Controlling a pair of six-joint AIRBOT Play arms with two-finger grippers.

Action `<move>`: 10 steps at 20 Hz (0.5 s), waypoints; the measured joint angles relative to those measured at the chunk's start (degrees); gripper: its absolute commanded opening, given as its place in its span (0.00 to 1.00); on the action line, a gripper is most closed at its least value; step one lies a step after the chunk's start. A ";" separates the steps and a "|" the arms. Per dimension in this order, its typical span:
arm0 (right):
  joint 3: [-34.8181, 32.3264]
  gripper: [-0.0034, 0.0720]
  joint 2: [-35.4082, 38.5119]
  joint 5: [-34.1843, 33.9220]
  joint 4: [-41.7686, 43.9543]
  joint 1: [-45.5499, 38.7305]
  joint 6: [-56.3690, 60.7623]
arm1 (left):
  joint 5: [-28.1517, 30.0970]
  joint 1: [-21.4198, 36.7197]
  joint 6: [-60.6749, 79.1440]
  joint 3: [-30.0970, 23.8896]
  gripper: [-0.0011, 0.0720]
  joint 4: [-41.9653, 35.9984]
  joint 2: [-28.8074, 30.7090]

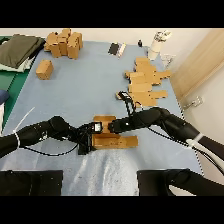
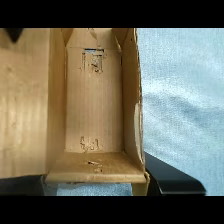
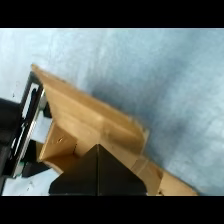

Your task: Fold the box.

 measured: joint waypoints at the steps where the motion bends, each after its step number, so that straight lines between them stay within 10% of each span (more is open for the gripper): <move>1: 0.48 0.05 -1.90 0.55 0.15 0.26 -0.42 | -0.04 0.00 0.00 0.07 0.73 0.04 -0.04; 10: 1.86 0.05 -9.35 2.10 -0.28 1.09 -5.68 | 0.02 0.00 0.00 0.02 0.73 0.11 -0.07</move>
